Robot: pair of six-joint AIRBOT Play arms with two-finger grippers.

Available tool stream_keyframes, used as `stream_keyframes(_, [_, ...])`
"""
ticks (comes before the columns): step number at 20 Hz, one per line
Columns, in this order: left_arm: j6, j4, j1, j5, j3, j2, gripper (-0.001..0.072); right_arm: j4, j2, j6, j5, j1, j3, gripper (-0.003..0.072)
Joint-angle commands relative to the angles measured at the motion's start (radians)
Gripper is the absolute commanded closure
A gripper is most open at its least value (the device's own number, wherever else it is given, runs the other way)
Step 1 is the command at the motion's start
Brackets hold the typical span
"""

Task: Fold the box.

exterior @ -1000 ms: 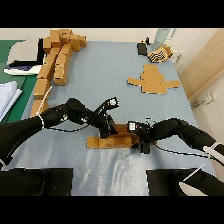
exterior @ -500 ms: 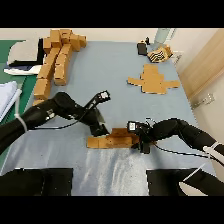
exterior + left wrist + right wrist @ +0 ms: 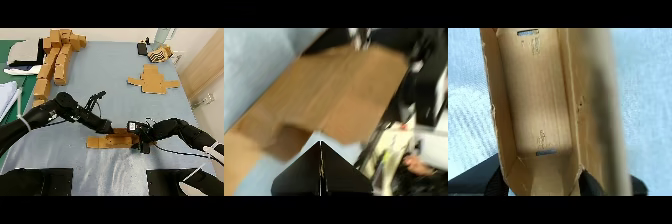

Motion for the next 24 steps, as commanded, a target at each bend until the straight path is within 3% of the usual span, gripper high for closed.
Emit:
stream_keyframes(1, [0.062,-0.324,-0.002,0.116,0.015,-0.132,0.0694,-0.001,0.000,0.000,-0.001,0.000,0.000,0.0175])
stream_keyframes(5, [0.064,-0.298,-0.016,0.158,0.035,-0.217,0.0695,-0.001,0.000,0.000,-0.002,0.000,0.000,0.0175])
stream_keyframes(8, [-0.035,-0.141,-0.020,0.221,0.035,-0.221,0.0695,-0.002,0.000,0.000,-0.001,0.000,0.000,0.0175])
stream_keyframes(12, [-0.173,0.058,-0.024,0.220,0.036,-0.239,0.0695,-0.002,0.000,0.000,-0.001,0.000,0.000,0.0175])
stream_keyframes(20, [-0.160,0.037,-0.033,0.231,0.037,-0.239,0.0694,-0.002,0.000,0.000,-0.001,0.000,0.000,0.0175])
stream_keyframes(24, [-0.057,0.014,-0.026,0.197,0.090,-0.219,0.0695,-0.002,0.000,0.000,-0.001,0.000,0.000,0.0175])
